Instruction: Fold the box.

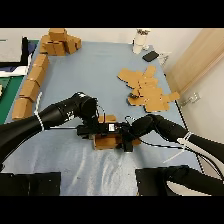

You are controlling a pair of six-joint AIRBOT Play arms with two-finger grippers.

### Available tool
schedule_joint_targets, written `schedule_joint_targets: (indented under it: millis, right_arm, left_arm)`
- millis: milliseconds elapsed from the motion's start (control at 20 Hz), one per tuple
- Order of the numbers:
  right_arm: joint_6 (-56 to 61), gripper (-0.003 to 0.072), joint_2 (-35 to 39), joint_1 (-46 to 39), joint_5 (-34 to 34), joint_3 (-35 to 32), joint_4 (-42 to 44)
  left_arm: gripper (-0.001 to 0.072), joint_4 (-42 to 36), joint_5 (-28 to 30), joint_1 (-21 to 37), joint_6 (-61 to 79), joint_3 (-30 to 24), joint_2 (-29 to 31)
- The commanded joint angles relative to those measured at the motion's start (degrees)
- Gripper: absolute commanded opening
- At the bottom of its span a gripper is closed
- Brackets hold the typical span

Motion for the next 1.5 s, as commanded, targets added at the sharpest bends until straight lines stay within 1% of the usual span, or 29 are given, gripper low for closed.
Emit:
schedule_joint_targets:
  millis: [0, 150, 300, 500, 650, 1000, 1300, 1450]
  right_arm:
    - [0.3, 0.0496, 0.0, 0.0, -0.1, 0.0, 0.2]
    - [0.3, 0.0496, 0.0, 0.0, -0.1, 0.0, 0.2]
    - [0.3, 0.0496, 0.0, 0.0, -0.1, 0.0, 0.2]
    - [0.3, 0.0496, 0.0, 0.0, -0.1, 0.0, 0.2]
    - [0.3, 0.0496, 0.0, 0.0, -0.1, 0.0, 0.2]
    - [0.3, 0.0496, 0.0, 0.0, -0.1, 0.0, 0.2]
    - [0.3, 0.0496, 0.0, 0.0, -0.1, 0.0, 0.2]
    - [0.3, 0.0497, 0.0, 0.0, -0.1, 0.0, 0.2]
  left_arm:
    - [0.0529, -0.3, -0.8, 0.6, 1.1, -0.9, 0.0]
    - [0.0529, -0.9, -0.4, 1.4, 1.1, -2.9, 0.0]
    - [0.0529, -3.1, 0.5, 2.6, 1.4, -3.1, 0.0]
    - [0.0529, -12.2, 4.8, 4.7, 9.1, -3.1, 0.0]
    - [0.0529, -16.9, 4.8, 6.6, 14.8, -3.2, 0.0]
    - [0.0529, -17.3, 0.8, 13.6, 22.4, -3.7, 0.0]
    - [0.0529, -17.4, -6.8, 20.5, 30.9, -3.8, 0.2]
    - [0.0529, -17.4, -7.2, 23.6, 38.8, -3.9, 1.7]
